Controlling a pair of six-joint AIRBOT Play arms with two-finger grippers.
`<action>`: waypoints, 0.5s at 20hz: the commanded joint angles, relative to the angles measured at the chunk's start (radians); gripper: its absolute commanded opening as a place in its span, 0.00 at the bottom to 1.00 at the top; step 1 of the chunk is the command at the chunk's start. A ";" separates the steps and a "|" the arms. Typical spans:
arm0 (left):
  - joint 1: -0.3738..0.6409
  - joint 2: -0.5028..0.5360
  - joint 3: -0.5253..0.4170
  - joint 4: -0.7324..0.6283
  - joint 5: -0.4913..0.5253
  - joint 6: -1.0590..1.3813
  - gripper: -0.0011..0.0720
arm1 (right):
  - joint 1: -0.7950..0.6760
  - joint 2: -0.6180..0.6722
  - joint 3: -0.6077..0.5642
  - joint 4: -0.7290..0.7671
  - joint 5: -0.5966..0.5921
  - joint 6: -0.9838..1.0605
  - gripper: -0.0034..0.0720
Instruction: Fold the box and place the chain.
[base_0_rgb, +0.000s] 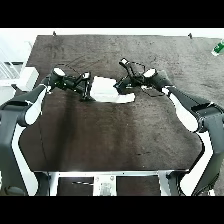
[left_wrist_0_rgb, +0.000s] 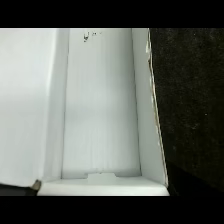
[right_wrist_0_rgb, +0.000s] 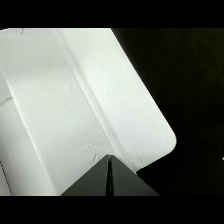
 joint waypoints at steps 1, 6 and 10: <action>0.001 0.001 0.001 0.001 0.003 -0.001 0.68 | 0.000 0.042 0.008 -0.004 -0.004 -0.030 0.06; 0.001 0.001 0.001 0.002 0.003 0.000 0.69 | 0.000 0.227 -0.017 -0.164 0.093 -0.029 0.08; 0.001 0.001 0.001 0.001 0.003 0.000 0.68 | -0.007 0.257 -0.028 -0.354 0.214 -0.030 0.82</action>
